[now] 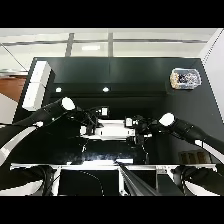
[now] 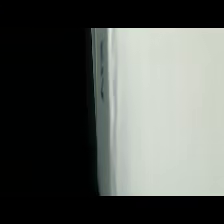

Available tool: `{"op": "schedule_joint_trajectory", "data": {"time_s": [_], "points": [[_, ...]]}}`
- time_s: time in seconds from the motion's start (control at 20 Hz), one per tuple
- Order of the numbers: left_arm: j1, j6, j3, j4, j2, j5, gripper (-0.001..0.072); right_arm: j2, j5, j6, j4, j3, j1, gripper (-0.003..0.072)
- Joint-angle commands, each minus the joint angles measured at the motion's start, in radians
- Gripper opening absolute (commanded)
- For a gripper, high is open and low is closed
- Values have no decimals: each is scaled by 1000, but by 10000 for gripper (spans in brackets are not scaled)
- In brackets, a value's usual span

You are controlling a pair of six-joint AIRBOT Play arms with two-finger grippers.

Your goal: Fold the box and place the chain.

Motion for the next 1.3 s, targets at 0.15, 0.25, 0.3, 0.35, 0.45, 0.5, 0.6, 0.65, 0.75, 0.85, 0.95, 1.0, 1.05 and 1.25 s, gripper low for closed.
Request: {"op": "schedule_joint_trajectory", "data": {"time_s": [0.15,0.25,0.3,0.35,0.45,0.5,0.6,0.65,0.75,0.85,0.95,1.0,1.05,1.25], "points": [[0,-24,1,16,21,-1,379,-1,4,11,-2,-1,0,529],[1,-88,1,82,53,-2,453,-1,4,11,-2,-1,0,529],[3,-139,1,129,71,-5,498,-1,4,11,-2,-1,0,529],[8,-214,1,175,97,-5,523,-1,4,11,-2,-1,0,528],[34,-347,1,247,155,-28,523,-1,4,11,-2,-1,0,529],[55,-396,1,268,187,-60,523,-1,4,11,-2,-1,0,529],[98,-512,1,270,244,-156,507,-1,4,11,-2,-1,0,529],[115,-591,1,270,266,-212,398,-1,4,11,-2,-1,0,529],[135,-710,0,262,286,-361,29,-1,4,11,-2,-1,0,529],[127,-789,-16,181,285,-485,28,-1,4,11,-2,-1,0,529],[101,-809,-61,31,285,-502,28,-1,4,11,-2,-1,0,529],[88,-808,-88,-52,285,-470,27,-1,4,11,-2,-1,0,529],[82,-801,-119,-158,285,-409,28,-1,4,11,-2,-1,0,529],[82,-729,-222,-537,285,-43,28,-1,5,12,-2,-1,0,529]]}}
